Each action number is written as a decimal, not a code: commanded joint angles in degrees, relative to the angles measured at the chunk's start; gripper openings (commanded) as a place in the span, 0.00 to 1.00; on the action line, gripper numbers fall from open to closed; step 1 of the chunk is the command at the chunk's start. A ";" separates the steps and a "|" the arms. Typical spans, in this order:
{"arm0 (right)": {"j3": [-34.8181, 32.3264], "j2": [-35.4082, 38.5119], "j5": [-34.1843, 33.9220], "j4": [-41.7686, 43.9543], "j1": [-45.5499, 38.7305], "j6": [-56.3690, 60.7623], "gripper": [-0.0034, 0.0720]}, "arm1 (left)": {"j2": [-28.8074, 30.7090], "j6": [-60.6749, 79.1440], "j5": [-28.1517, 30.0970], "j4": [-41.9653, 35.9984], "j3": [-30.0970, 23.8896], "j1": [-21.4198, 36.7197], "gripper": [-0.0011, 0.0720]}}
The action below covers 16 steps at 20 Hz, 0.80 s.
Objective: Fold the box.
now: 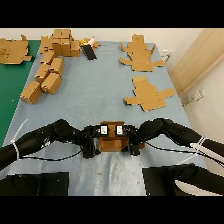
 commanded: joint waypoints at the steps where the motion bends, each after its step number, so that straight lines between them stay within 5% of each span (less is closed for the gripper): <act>1: 0.00 -0.02 -0.04 0.04 0.02 0.04 0.79 | -0.20 -0.02 0.35 -1.01 -0.04 -0.42 0.97; 16: 0.00 -0.02 -0.04 0.04 0.02 0.04 0.79 | -2.78 0.02 3.89 -1.55 -0.04 -1.73 0.96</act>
